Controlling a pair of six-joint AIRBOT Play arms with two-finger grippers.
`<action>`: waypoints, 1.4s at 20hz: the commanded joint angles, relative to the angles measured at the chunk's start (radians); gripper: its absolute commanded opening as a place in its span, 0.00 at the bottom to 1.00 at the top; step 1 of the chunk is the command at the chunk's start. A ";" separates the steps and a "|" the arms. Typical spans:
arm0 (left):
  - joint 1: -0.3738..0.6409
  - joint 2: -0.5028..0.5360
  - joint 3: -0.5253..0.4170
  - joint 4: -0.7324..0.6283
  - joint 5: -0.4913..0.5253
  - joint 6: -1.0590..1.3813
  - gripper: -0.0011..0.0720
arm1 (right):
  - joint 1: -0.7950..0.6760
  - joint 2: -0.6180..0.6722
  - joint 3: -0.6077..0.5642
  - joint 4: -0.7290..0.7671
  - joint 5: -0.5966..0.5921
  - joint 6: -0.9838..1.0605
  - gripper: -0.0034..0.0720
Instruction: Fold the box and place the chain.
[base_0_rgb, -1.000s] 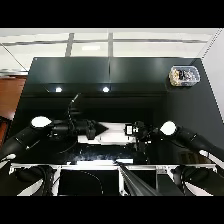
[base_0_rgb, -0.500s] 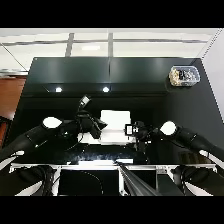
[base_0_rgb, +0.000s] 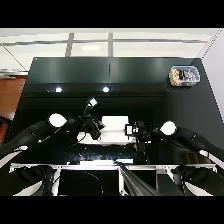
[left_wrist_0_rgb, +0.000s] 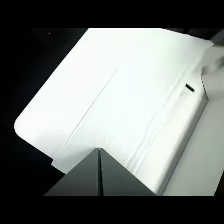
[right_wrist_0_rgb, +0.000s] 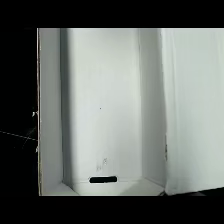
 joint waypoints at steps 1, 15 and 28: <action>0.018 0.010 0.049 0.202 -0.092 -0.071 0.05 | 0.000 -0.001 0.000 0.001 0.000 0.001 0.76; 0.171 0.273 -0.101 0.403 -0.329 0.101 0.98 | 0.000 -0.001 0.000 0.001 0.000 0.001 0.76; -0.050 0.130 -0.100 0.304 -0.017 0.103 0.92 | 0.000 -0.001 0.000 0.001 0.000 0.001 0.76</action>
